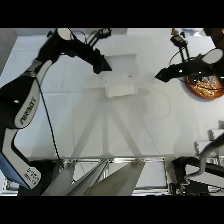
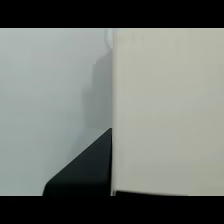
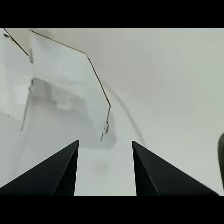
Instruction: Fold the box and place the chain.
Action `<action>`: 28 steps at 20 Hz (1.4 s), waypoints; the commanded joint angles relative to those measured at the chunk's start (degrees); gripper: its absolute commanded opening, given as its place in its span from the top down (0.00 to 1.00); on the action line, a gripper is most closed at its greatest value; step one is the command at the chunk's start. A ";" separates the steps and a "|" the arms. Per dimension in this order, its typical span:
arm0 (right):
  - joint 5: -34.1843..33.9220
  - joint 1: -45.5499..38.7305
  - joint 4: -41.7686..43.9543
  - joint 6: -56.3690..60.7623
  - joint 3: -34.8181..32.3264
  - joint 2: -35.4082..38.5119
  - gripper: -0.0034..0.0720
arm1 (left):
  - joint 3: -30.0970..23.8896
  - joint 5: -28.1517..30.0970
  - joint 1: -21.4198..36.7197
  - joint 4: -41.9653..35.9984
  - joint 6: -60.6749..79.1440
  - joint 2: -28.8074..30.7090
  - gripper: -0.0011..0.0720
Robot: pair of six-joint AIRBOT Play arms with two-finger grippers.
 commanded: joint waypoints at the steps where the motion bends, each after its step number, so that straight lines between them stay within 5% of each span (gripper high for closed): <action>1: -0.26 -0.02 -6.43 0.57 0.07 6.62 0.47 | -1.44 -1.64 0.57 0.83 -2.58 5.77 0.99; 10: -0.26 -0.02 -5.92 0.57 0.07 9.40 0.47 | -8.81 -4.17 0.37 6.86 -4.70 16.50 0.99; 16: -0.28 -0.02 -5.92 0.57 0.07 9.40 0.47 | -10.56 -5.22 -0.87 5.38 -2.80 17.94 0.99; 18: -0.26 -0.02 -5.92 0.57 0.07 9.40 0.47 | -14.56 -2.95 -2.80 1.95 1.14 17.92 0.98; 22: -0.28 -0.02 -5.95 0.57 0.07 9.40 0.47 | -27.02 3.67 -1.84 -17.64 17.68 17.68 0.98; 28: -0.28 -0.02 -5.95 0.57 0.07 9.40 0.47 | -33.77 10.14 -0.72 -14.56 23.65 13.75 0.98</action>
